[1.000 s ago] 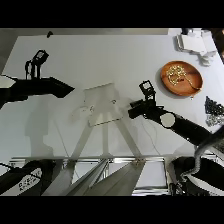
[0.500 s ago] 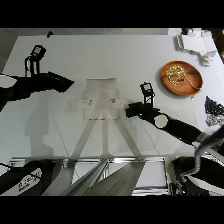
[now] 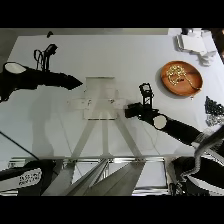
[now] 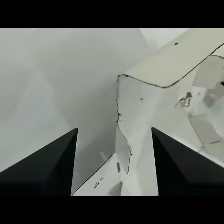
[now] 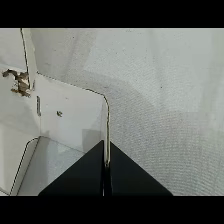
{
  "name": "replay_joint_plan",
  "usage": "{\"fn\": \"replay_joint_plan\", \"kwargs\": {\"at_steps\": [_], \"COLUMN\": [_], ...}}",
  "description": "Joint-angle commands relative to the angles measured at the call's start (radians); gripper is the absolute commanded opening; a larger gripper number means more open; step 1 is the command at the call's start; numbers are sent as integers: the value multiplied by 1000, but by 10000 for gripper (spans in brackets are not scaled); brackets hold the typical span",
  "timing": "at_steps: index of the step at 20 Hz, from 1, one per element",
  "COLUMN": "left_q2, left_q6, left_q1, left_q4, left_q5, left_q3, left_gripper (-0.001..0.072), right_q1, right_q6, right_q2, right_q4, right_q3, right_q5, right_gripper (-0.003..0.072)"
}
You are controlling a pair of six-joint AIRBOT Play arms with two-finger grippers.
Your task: Fold the box and place the chain.
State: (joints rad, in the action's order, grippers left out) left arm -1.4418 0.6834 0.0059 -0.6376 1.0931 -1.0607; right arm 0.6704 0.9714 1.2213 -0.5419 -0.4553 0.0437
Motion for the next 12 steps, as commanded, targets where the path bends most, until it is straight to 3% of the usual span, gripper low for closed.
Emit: {"fn": "replay_joint_plan", "kwargs": {"at_steps": [1,5,12], "left_q2": [-180,-225,-275], "left_q6": [56,-154,-213], "left_q1": [-2,-24,-121], "left_q4": [-24,-26,-32], "left_q5": [191,158,127], "left_q3": [-181,-224,-224], "left_gripper": [518,534,534], "right_q1": [1,1,1], "right_q6": [0,0,-4], "right_q2": [1,1,1], "right_q4": [0,0,-3], "right_q3": [0,0,0], "right_q5": [-1,-1,0], "right_gripper": [9,10,10]}}
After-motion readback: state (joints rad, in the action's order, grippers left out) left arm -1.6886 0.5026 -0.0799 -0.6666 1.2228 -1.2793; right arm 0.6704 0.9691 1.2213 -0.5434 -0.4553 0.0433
